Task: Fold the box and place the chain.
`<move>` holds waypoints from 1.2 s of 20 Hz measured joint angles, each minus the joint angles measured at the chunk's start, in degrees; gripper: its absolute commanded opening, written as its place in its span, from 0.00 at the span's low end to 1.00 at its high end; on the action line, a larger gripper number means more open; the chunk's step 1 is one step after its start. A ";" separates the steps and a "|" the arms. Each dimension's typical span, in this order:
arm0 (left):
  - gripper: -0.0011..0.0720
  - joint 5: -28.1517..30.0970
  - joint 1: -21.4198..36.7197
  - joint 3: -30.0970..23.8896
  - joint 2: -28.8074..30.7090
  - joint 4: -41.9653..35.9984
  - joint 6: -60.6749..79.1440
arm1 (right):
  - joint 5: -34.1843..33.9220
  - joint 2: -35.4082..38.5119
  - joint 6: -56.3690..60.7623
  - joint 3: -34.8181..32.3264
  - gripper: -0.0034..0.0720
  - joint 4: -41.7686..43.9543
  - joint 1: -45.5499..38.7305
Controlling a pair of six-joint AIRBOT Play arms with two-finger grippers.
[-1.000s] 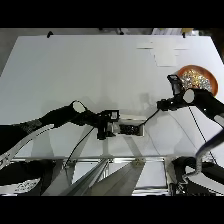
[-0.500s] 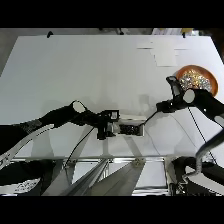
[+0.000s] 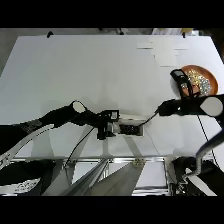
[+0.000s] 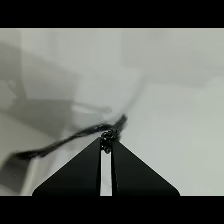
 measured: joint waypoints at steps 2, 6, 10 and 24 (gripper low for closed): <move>0.25 0.00 0.00 0.00 0.00 0.00 -0.02 | 0.90 2.62 -0.70 0.02 0.07 3.63 4.81; 0.25 -0.02 0.00 0.00 0.00 0.00 0.00 | 0.66 4.83 -1.22 0.00 0.07 8.17 14.93; 0.25 -0.02 0.00 0.00 0.00 0.00 0.00 | -2.05 5.42 -1.07 -0.02 0.07 9.90 21.94; 0.25 -0.02 0.00 0.00 0.00 0.00 -0.02 | -11.10 6.45 -6.03 -0.02 0.07 17.31 25.59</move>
